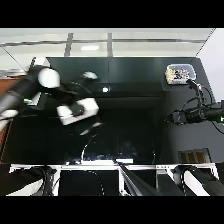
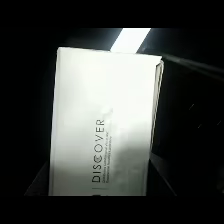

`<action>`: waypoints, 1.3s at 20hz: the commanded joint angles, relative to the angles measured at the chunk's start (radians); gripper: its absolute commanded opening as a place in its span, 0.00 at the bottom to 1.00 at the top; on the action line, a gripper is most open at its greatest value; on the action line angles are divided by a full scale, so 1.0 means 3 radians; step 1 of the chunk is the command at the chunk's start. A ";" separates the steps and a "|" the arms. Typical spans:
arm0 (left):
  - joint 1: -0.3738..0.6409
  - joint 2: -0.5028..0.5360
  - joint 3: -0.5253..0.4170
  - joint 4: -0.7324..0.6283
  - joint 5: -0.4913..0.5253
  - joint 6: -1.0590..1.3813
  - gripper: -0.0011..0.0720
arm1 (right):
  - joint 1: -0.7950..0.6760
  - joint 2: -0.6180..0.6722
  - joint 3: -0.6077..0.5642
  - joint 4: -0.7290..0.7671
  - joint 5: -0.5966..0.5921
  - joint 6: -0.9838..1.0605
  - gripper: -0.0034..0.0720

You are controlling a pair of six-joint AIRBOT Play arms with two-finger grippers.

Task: Fold the box and place the chain.

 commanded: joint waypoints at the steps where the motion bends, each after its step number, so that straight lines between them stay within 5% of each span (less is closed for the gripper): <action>1: 0.1136 0.0476 -0.0243 0.0334 -0.0631 -0.0623 0.41 | 0.0000 0.0003 -0.0003 0.0001 -0.0070 0.0000 0.06; 6: 0.2939 0.0624 -0.0552 0.0629 -0.0492 -0.0647 0.41 | -0.0001 0.0003 -0.0003 0.0000 -0.0130 0.0000 0.06; 10: 0.3783 0.0655 -0.0662 -0.0278 0.0103 -0.0216 0.42 | 0.0000 0.0003 -0.0003 0.0001 -0.0242 0.0000 0.06; 15: 0.3710 0.0614 -0.1130 -0.0426 0.1208 0.0622 0.42 | -0.0001 0.0003 -0.0003 0.0050 -0.0367 0.0001 0.06; 24: 0.3316 -0.0042 -0.1106 -0.0802 0.1839 0.0996 0.43 | 0.0000 0.0003 -0.0003 0.0172 -0.0267 0.0169 0.06; 26: 0.3230 -0.0043 -0.1013 -0.0829 0.1815 0.0958 0.98 | 0.0000 0.0003 -0.0003 0.0229 -0.0267 0.0177 0.06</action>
